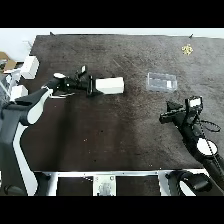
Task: Fold the box and place the chain.
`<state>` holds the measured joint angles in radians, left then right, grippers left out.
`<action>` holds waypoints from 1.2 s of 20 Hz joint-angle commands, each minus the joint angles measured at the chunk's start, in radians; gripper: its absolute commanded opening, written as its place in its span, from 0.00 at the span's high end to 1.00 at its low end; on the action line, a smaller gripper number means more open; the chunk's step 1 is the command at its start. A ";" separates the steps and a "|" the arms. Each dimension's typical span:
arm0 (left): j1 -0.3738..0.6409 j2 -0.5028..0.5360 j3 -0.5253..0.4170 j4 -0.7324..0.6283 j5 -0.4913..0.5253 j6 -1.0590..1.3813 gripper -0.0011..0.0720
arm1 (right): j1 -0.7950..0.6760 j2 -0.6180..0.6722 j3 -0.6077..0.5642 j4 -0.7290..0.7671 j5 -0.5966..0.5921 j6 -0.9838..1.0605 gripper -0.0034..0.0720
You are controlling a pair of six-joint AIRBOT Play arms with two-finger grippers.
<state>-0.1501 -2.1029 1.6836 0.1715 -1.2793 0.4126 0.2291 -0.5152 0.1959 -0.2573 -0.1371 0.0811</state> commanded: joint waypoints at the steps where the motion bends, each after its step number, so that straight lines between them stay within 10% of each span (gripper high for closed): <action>1: 0.034 0.162 0.001 0.015 0.156 -0.184 0.97 | 0.000 0.004 -0.005 0.000 -0.003 0.002 0.96; 8: 0.189 0.385 0.000 0.346 0.893 -0.889 0.97 | 0.000 0.004 -0.005 0.002 -0.002 0.003 0.95; 14: 0.315 0.288 0.000 0.700 0.769 -1.305 0.97 | 0.000 0.004 -0.005 0.002 -0.001 0.003 0.96; 24: 0.320 0.167 -0.008 1.045 0.902 -1.662 0.97 | 0.000 0.003 -0.009 0.001 -0.002 0.053 0.96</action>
<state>0.1688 -1.9221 1.6775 1.0481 -0.4335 -1.0950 0.2291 -0.5121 0.1871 -0.2554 -0.1390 0.1284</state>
